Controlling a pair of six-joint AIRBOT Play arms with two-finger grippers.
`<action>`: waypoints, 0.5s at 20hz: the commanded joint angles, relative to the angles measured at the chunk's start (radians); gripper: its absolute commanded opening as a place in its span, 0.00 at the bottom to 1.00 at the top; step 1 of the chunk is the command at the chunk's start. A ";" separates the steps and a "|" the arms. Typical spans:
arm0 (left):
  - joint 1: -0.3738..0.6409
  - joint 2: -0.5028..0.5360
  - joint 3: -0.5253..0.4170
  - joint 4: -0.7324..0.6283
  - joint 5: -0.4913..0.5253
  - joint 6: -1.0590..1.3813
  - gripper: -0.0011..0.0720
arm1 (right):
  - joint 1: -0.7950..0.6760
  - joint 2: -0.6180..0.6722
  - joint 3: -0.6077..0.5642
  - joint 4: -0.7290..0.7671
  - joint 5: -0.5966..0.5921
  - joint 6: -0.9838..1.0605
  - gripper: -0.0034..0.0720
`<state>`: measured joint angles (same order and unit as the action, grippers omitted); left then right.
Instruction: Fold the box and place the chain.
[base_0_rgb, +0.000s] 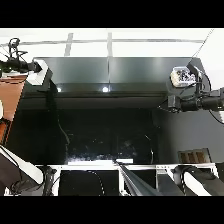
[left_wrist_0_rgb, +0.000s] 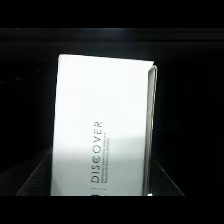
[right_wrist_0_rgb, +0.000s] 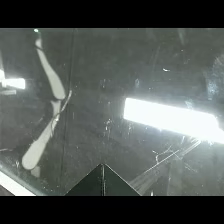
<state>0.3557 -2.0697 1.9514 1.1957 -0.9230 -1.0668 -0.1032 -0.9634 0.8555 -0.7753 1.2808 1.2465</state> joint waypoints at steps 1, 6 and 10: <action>0.002 -0.018 0.153 0.029 -0.123 -0.111 0.99 | 0.000 0.001 0.000 0.000 -0.011 0.003 0.07; 0.005 0.245 0.103 -0.011 -0.224 -0.272 0.18 | 0.058 0.001 0.000 -0.012 -0.213 -0.029 0.07; -0.015 0.592 -0.272 -0.201 -0.201 -0.197 0.05 | 0.206 0.000 0.000 -0.061 -0.394 -0.078 0.07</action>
